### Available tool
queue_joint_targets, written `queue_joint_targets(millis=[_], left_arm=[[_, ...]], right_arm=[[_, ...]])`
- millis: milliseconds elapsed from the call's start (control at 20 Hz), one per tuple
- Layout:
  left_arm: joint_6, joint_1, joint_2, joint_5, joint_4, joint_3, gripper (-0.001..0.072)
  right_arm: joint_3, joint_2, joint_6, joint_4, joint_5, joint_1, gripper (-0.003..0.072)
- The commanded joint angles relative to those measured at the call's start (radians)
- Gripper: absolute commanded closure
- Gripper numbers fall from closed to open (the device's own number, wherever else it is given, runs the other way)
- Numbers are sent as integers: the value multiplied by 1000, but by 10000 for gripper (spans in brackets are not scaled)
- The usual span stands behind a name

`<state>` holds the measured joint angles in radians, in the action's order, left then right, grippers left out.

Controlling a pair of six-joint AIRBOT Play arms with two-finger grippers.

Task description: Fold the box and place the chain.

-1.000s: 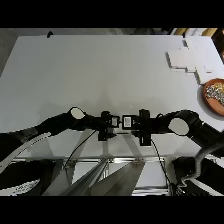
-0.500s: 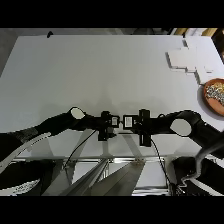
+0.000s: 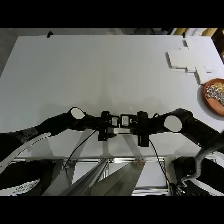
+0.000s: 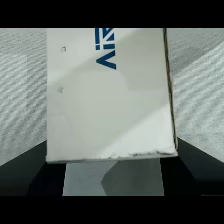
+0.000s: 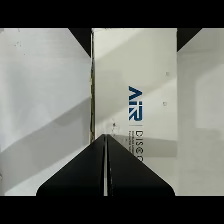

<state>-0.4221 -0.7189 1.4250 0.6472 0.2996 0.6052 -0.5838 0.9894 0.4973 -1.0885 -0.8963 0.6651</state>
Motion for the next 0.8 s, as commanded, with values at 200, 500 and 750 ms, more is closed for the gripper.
queue_joint_targets(millis=[200, 500, 750], left_arm=[[0, 0, -1, 0, 1, 0, 321], [0, 0, -1, 0, 1, 0, 321], [0, 0, -1, 0, 0, 0, 321]], right_arm=[[0, 35, 0, -2, -5, 0, 669], [-10, -76, 123, -114, -13, -45, 669], [-9, -157, 416, -369, -198, -285, 669]])
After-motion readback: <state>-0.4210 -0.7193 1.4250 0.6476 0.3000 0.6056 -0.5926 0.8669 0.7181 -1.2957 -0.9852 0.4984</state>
